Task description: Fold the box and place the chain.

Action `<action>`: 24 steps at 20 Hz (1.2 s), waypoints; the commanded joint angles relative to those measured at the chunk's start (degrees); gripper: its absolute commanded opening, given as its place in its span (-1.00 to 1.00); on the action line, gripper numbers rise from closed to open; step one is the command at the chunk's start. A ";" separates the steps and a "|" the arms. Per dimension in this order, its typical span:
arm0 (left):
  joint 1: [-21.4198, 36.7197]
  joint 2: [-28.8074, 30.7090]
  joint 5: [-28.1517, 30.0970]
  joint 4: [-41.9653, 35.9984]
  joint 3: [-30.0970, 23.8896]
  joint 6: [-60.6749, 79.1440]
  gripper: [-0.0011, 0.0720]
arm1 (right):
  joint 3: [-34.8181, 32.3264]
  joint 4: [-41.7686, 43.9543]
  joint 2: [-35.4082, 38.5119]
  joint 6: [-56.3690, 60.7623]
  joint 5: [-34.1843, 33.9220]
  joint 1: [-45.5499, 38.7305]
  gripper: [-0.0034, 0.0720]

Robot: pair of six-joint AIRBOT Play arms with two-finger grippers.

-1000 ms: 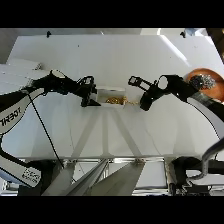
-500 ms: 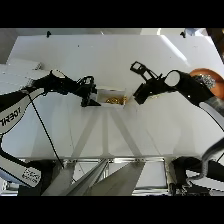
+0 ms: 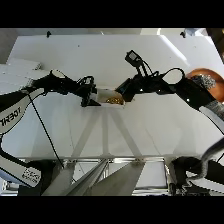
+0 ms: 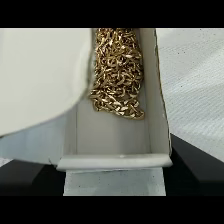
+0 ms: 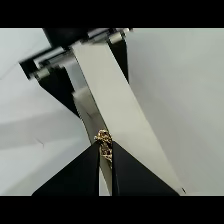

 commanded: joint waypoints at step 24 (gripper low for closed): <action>0.02 0.02 0.02 0.00 0.02 0.02 0.39 | 7.91 -14.97 -6.05 8.04 -0.55 6.75 -0.02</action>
